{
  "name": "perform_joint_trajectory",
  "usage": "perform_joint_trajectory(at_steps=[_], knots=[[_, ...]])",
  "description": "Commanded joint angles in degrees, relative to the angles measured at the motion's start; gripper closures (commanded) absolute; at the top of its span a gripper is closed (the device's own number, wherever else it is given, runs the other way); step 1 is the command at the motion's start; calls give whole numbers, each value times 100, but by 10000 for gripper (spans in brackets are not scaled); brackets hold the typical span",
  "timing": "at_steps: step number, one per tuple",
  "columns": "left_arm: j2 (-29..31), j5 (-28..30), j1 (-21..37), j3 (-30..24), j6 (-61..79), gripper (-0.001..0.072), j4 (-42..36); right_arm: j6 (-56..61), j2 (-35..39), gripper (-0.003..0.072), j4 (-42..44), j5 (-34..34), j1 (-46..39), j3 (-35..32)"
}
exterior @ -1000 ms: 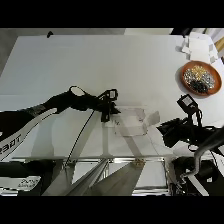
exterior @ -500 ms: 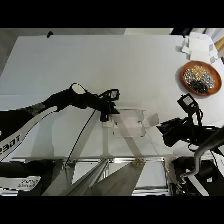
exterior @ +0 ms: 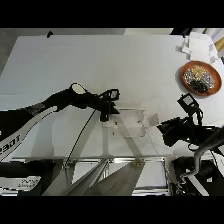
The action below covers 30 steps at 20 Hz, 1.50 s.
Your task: Fold the box and place the chain.
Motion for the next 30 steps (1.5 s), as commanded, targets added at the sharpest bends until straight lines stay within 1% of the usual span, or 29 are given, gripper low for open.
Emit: perform_joint_trajectory(at_steps=[1, 8, 16, 17, 18, 20, 21, 24, 28, 30], knots=[[2, -11, 2, 4, -2, 697, 4, 2, 4, 436, 0, 0, 2, -2], [2, -11, 2, 4, 0, 697, 4, -2, 4, 436, 0, -28, 2, -2], [2, -9, 2, 4, 0, 697, 4, -278, 7, 438, 2, -17, 2, -2], [2, -9, 2, 4, -2, 697, 2, -278, 4, 477, 2, -13, 4, 0], [2, -9, 2, 4, 0, 697, 4, -282, 4, 550, 2, -7, 2, -2], [2, -9, 2, 7, 0, 697, 4, -299, 4, 649, 2, 2, 2, -2], [2, -9, 2, 7, 0, 697, 2, -297, 4, 669, 2, 13, 2, -2], [2, -9, 2, 4, 0, 697, 2, -404, 4, 670, 13, 271, 4, -2], [2, -9, 2, 4, 0, 697, 4, -1419, 0, 670, 59, 846, 2, -2], [2, -9, 2, 4, -2, 697, 4, -2122, -13, 670, 46, 1322, 2, -2]])
